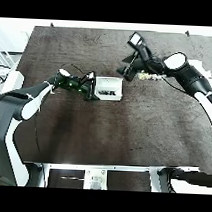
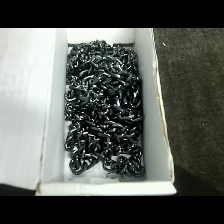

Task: Fold the box and place the chain.

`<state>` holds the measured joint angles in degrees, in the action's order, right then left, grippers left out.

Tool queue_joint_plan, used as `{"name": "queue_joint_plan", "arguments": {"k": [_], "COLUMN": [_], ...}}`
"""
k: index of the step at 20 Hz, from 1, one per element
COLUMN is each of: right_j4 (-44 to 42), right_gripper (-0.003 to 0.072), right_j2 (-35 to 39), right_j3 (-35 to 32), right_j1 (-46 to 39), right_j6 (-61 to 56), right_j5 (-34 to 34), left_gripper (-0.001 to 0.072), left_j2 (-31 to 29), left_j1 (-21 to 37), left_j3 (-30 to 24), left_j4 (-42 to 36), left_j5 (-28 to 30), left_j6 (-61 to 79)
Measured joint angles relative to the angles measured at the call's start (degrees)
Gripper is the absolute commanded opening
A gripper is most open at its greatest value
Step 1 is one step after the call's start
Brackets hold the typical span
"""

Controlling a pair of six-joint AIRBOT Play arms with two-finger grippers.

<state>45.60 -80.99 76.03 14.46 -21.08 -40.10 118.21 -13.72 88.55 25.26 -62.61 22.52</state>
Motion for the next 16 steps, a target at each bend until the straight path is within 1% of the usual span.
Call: {"name": "queue_joint_plan", "arguments": {"k": [2,4,10,13,16], "right_j4": [-1.60,-2.64,-3.87,-4.09,-4.04], "right_gripper": [0.0579,0.0579,0.0579,0.0578,0.0578], "right_j2": [-1.05,-3.37,-12.87,-16.24,-17.97], "right_j3": [0.98,2.95,9.33,10.71,11.26], "right_j1": [-2.03,-3.48,-4.92,-4.90,-4.42], "right_j6": [-1.75,-2.73,-3.67,-3.72,-3.87], "right_j5": [2.40,1.55,-8.17,-12.46,-16.00], "left_gripper": [0.0407,0.0407,0.0407,0.0408,0.0407], "left_j2": [0.00,0.00,0.00,0.00,0.00], "left_j1": [0.00,0.00,0.00,0.00,0.00], "left_j3": [0.00,0.00,0.00,0.00,0.00], "left_j4": [0.00,0.00,0.00,0.00,0.00], "left_j5": [0.00,0.00,-0.02,-0.02,-0.04], "left_j6": [0.00,0.00,0.00,0.00,0.00]}}
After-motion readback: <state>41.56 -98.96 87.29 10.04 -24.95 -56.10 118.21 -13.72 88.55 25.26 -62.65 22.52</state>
